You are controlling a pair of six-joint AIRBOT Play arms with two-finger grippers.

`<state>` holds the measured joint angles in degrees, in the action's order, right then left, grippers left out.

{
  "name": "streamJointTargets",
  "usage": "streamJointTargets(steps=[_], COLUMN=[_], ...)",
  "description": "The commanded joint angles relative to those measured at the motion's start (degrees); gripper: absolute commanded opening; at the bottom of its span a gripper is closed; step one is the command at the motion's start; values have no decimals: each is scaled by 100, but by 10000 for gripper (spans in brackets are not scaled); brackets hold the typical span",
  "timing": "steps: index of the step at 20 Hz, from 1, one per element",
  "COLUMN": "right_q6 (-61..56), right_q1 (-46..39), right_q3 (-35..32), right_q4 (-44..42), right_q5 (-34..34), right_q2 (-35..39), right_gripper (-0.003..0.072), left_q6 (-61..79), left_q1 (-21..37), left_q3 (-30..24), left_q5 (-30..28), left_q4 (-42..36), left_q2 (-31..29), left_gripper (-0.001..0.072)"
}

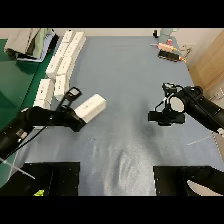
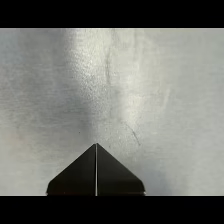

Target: Fold the box.

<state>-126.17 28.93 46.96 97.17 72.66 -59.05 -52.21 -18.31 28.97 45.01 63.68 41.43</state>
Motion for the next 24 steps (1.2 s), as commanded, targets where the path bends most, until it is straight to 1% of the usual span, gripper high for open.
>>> streamJointTargets(steps=[1,2,4,7,8,10,13,15,17,20,22,24], right_q6=[22,39,192,282,282,282,282,282,282,280,280,280], right_q1=[-4,-4,-2,-2,-2,-2,-2,-2,-2,-2,-2,-2], right_q3=[4,4,4,4,4,4,4,4,4,4,4,4], right_q4=[188,223,227,227,227,225,203,201,203,203,186,160], right_q5=[-251,-291,-389,-422,-422,-420,-417,-417,-420,-422,-420,-420], right_q2=[-4,-4,-4,-4,-4,-4,-4,-4,-4,-4,-4,-4], right_gripper=[5,5,5,5,5,5,5,4,5,5,5,5], left_q6=[-1928,-2201,-2459,-2695,-2765,-3141,-3331,-3405,-3401,-3401,-3403,-3403], left_q1=[868,1036,1322,1534,1558,1561,1561,1589,1589,1589,1589,1589], left_q3=[-24,-81,-278,-605,-721,-911,-1185,-1344,-1416,-1414,-1414,-1414], left_q5=[1102,1259,1314,1268,1156,815,326,85,-337,-1113,-1410,-1580], left_q4=[1193,1329,1386,1399,1436,1644,1709,1744,1733,1720,1720,1711], left_q2=[-994,-1172,-1421,-1475,-1475,-1473,-1456,-1370,-1233,-981,-680,-328], left_gripper=[511,511,511,511,511,511,511,511,511,511,511,511])
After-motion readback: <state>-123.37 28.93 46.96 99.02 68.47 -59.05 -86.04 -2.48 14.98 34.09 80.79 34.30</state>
